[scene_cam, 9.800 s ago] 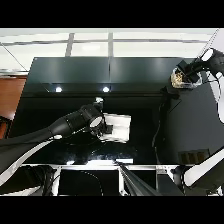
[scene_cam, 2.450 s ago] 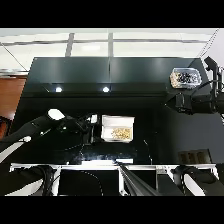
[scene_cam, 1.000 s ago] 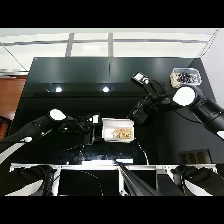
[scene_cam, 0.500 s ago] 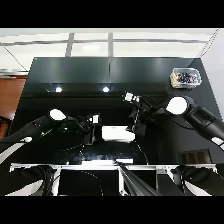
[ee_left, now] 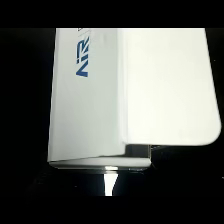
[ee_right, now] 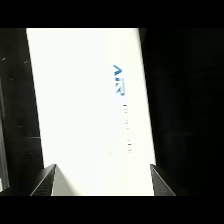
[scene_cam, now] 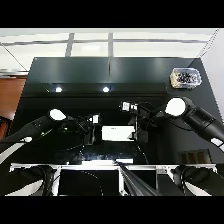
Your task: Fold the box and place the chain.
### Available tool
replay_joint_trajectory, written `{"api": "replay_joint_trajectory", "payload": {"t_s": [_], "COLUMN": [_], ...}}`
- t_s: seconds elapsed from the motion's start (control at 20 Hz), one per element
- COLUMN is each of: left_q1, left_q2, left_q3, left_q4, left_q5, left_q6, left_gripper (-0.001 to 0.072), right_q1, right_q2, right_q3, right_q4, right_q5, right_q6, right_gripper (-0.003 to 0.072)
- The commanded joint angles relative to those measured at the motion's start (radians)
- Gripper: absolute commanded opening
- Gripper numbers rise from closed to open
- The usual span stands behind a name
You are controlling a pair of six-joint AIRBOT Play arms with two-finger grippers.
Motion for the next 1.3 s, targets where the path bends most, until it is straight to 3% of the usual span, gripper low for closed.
{"api": "replay_joint_trajectory", "payload": {"t_s": [0.0,0.15,0.85,0.9,0.95,1.0,1.2,1.25], "left_q1": [0.000,0.000,0.000,0.000,0.000,0.000,0.000,0.000], "left_q2": [0.000,0.000,0.000,0.000,0.000,0.000,0.000,0.000], "left_q3": [0.000,0.000,0.000,0.000,0.000,0.000,0.000,0.000], "left_q4": [0.000,0.000,0.000,0.000,0.000,0.000,0.000,0.000], "left_q5": [0.000,0.000,0.000,0.000,0.000,0.000,0.000,0.000], "left_q6": [0.000,0.000,0.000,0.000,0.000,0.000,0.000,0.000], "left_gripper": [0.0377,0.0378,0.0378,0.0378,0.0378,0.0378,0.0378,0.0378], "right_q1": [0.001,0.001,0.025,0.039,0.051,0.057,0.057,0.057], "right_q2": [0.001,0.001,-0.035,-0.035,-0.035,-0.035,-0.035,-0.035], "right_q3": [0.000,0.000,0.000,0.000,0.000,0.000,0.000,0.001], "right_q4": [-0.012,-0.005,-0.017,-0.021,-0.029,-0.031,-0.031,-0.031], "right_q5": [-0.019,-0.077,-0.061,-0.065,-0.072,-0.080,-0.108,-0.106], "right_q6": [0.003,-0.006,-0.050,-0.050,-0.049,-0.049,-0.049,-0.048], "right_gripper": [0.0720,0.0720,0.0720,0.0693,0.0507,0.0427,0.0426,0.0278]}}
